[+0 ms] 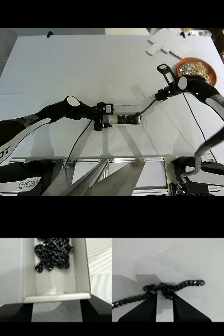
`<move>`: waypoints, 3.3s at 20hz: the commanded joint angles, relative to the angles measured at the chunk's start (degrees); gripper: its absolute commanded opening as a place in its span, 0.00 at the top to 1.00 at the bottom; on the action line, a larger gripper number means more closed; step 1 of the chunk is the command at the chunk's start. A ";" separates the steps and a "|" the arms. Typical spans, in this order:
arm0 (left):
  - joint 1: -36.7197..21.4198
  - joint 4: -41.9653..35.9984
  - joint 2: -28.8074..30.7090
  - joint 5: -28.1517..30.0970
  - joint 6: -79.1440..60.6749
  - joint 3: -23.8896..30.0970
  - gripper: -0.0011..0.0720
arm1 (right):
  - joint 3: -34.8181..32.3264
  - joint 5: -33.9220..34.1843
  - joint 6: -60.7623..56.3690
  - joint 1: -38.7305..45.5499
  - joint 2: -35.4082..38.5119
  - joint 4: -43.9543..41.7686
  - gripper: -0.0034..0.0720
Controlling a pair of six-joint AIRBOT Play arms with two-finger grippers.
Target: Fold the box and place the chain.
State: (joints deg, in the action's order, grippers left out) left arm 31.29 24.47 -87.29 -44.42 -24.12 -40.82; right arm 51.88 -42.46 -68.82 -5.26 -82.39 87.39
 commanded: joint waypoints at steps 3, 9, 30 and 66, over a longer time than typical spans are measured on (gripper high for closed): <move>0.00 0.00 0.02 0.00 0.00 -0.02 0.97 | -0.02 -0.24 -0.39 0.02 -2.62 -0.15 0.84; 0.00 0.00 0.02 0.00 0.00 -0.02 0.97 | 0.00 -1.03 -0.26 0.02 0.76 -0.02 0.94; 0.00 0.00 0.02 0.02 0.00 -0.02 0.97 | -0.02 -2.14 13.68 0.02 1.84 -0.46 0.72; 0.00 0.00 0.02 0.00 0.00 -0.02 0.97 | -0.02 -24.46 24.22 -0.04 36.04 -36.30 0.94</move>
State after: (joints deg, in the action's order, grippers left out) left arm 31.29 24.47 -87.29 -44.42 -24.10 -40.84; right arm 51.83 -63.26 -48.47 -5.26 -51.72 61.04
